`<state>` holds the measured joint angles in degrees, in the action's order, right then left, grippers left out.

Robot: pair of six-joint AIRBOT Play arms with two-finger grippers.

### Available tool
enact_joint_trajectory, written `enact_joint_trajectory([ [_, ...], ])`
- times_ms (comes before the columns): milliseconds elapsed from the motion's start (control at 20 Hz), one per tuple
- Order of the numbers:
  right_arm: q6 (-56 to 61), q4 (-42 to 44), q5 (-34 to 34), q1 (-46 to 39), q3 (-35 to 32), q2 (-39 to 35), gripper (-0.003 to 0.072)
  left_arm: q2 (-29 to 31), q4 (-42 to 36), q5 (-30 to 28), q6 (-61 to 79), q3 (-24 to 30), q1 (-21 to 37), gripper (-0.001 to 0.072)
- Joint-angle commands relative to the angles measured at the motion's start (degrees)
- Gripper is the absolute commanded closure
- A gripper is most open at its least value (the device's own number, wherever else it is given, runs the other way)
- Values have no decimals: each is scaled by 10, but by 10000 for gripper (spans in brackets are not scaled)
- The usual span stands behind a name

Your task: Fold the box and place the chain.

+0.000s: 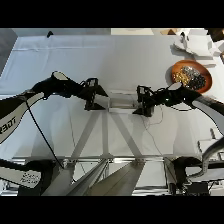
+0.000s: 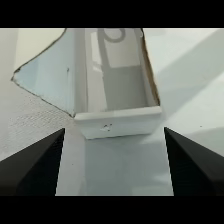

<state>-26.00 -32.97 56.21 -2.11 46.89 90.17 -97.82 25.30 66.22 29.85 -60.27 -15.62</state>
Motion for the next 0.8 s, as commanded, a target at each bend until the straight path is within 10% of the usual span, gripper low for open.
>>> enact_joint_trajectory([
  [0, 0, 0, 0, 0, 0, 0, 251, -16, -27, -8, 10, 0, -2, 8],
  [750, 0, 0, 0, 0, 0, 0, 251, -42, -23, -7, 6, -22, -26, 10],
])
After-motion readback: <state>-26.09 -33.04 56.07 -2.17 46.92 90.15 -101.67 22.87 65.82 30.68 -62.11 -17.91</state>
